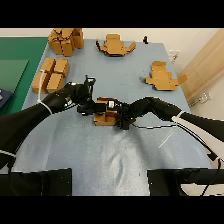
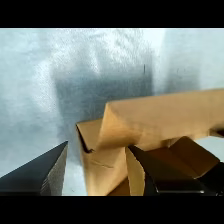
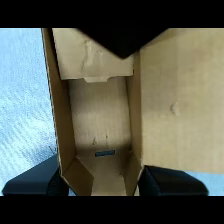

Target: Fold the box.

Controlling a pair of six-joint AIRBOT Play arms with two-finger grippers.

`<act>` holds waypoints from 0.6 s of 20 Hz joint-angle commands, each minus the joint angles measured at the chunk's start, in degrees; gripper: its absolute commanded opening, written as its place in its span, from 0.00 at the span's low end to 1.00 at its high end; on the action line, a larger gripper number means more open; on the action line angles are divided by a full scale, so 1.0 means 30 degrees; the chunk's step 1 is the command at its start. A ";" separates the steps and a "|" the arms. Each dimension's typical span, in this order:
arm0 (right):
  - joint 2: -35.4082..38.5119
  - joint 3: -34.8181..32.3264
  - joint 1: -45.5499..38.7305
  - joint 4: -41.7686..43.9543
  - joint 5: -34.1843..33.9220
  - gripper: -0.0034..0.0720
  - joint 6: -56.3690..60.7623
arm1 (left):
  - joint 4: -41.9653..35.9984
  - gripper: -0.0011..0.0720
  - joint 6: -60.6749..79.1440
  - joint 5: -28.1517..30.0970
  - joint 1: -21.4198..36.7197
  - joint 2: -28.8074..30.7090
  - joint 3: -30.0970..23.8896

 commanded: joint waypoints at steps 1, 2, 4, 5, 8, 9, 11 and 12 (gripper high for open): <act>-0.0270 -0.0007 0.0007 0.0153 0.0058 0.26 0.0022 | 0.1370 0.75 -0.1319 -0.2098 -0.0903 -0.1158 0.0998; -0.0350 -0.0015 0.0007 0.0160 0.0058 0.26 0.0022 | 0.1377 0.75 -0.1341 -0.2018 -0.1166 -0.1464 0.1246; -0.0401 -0.0007 0.0007 0.0160 0.0073 0.26 0.0022 | 0.1690 0.74 -0.2164 -0.1290 -0.1625 -0.1821 0.1741; -0.0401 -0.0007 0.0007 0.0160 0.0073 0.26 0.0022 | 0.2266 0.74 -0.2623 -0.1275 -0.1851 -0.2033 0.2047; -0.0401 -0.0007 0.0007 0.0153 -0.0015 0.26 0.0022 | 0.3840 0.41 -0.3337 -0.2353 -0.2157 -0.2696 0.2484; -0.0401 -0.0007 0.0007 0.0153 -0.0044 0.26 0.0022 | 0.3796 0.06 -0.3279 -0.2652 -0.2142 -0.2732 0.2484; -0.0401 -0.0007 0.0007 0.0153 -0.0073 0.26 0.0022 | 0.3767 0.04 -0.2841 -0.2929 -0.2120 -0.2710 0.2652; -0.0401 -0.0007 0.0000 0.0146 -0.0109 0.26 0.0022 | 0.3759 0.04 -0.2834 -0.2907 -0.2120 -0.2710 0.2798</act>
